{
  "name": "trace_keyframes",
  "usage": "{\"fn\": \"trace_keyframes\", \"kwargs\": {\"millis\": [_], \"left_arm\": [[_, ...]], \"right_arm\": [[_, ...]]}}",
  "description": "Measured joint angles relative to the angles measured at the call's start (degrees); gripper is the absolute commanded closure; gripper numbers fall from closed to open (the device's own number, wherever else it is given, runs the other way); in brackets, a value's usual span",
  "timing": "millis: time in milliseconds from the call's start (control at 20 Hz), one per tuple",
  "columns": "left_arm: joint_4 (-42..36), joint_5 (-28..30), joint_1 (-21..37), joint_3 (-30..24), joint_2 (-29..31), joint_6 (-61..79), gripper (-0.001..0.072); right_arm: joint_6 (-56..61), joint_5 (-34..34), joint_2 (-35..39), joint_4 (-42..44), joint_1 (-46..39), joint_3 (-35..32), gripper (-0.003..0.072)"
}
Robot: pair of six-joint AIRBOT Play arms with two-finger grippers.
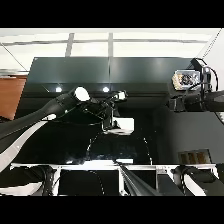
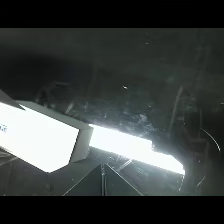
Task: Fold the box and place the chain.
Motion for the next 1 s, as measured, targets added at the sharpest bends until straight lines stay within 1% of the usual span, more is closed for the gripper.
{"fn": "trace_keyframes", "kwargs": {"millis": [150, 300, 500, 650, 700, 750, 800, 850, 950, 1000], "left_arm": [[0.9, 0.1, -1.1, 0.2, -0.2, -0.2, -0.0001], [4.6, 1.3, -3.1, 0.3, -0.4, -0.3, -0.0001], [10.4, 5.4, -6.3, 0.2, -0.7, -0.4, -0.0001], [12.6, 8.3, -7.9, 0.2, -1.5, -0.5, 0.0007], [13.1, 8.8, -8.3, 0.2, -1.9, -0.7, 0.0055], [14.1, 9.1, -8.7, 0.2, -2.3, -1.8, 0.0192], [15.4, 9.3, -9.0, 0.3, -2.4, -3.5, 0.0312], [16.8, 9.4, -9.1, 0.4, -2.5, -6.4, 0.0344], [21.4, 9.0, -8.3, 1.2, -1.9, -13.7, 0.0343], [24.3, 8.9, -6.8, 1.7, -1.3, -17.4, 0.0343]], "right_arm": [[0.0, -0.1, 0.0, 0.0, 0.0, -0.1, 0.0673], [0.1, -0.4, 0.0, 0.0, 0.0, -0.1, 0.0673], [0.4, -0.8, 0.0, 0.0, 0.0, -0.1, 0.0673], [0.5, -0.9, 0.0, 0.0, 0.0, -0.1, 0.0673], [0.5, -0.9, 0.0, 0.0, 0.0, -0.1, 0.0673], [0.7, -1.0, 0.0, 0.0, 0.0, -0.1, 0.0673], [0.8, -1.0, 0.0, 0.0, 0.0, -0.1, 0.0673], [0.9, -1.2, 0.0, 0.0, 0.0, -0.1, 0.0673], [1.1, -1.4, 0.0, 0.0, 0.0, -0.1, 0.0673], [1.1, -1.5, 0.0, 0.0, 0.0, -0.1, 0.0673]]}}
